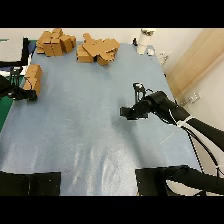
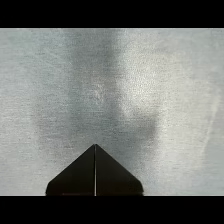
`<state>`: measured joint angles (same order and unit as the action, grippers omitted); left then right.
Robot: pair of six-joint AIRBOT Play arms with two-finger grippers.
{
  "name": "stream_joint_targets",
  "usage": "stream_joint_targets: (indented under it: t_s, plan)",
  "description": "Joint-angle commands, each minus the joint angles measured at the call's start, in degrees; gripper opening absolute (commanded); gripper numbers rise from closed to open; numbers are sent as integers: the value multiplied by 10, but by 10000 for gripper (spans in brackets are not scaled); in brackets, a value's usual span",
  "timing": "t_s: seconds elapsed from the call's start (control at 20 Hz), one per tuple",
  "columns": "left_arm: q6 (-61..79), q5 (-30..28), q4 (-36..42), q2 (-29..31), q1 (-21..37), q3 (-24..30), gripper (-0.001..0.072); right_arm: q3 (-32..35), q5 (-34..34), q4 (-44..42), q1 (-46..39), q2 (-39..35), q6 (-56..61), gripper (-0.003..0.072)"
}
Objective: Fold the box.
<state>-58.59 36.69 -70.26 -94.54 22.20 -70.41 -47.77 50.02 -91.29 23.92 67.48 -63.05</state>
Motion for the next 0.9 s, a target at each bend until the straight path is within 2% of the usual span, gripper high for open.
stream_joint_targets:
  t_s: [0.0,0.1,0.25,0.6,0.65,0.7,0.75,0.85]
  plan:
    - [0,11,-1,-4,1,-7,720,0,0,-1,0,0,0,1]
    - [0,40,-4,-4,5,-11,720,0,0,-10,0,0,0,2]
    - [0,132,-4,-3,20,-35,720,0,0,-22,0,0,0,2]
    - [-1,432,2,-3,30,-127,720,0,1,-27,0,0,0,2]
    - [-16,464,12,-3,28,-136,636,0,1,-30,0,0,0,2]
    - [-24,497,33,-3,24,-142,284,0,1,-39,0,0,-6,1]
    - [-21,519,67,-3,18,-143,31,0,1,-56,0,0,-23,2]
    - [-23,540,141,-2,0,-143,9,0,2,-99,0,1,-57,1]
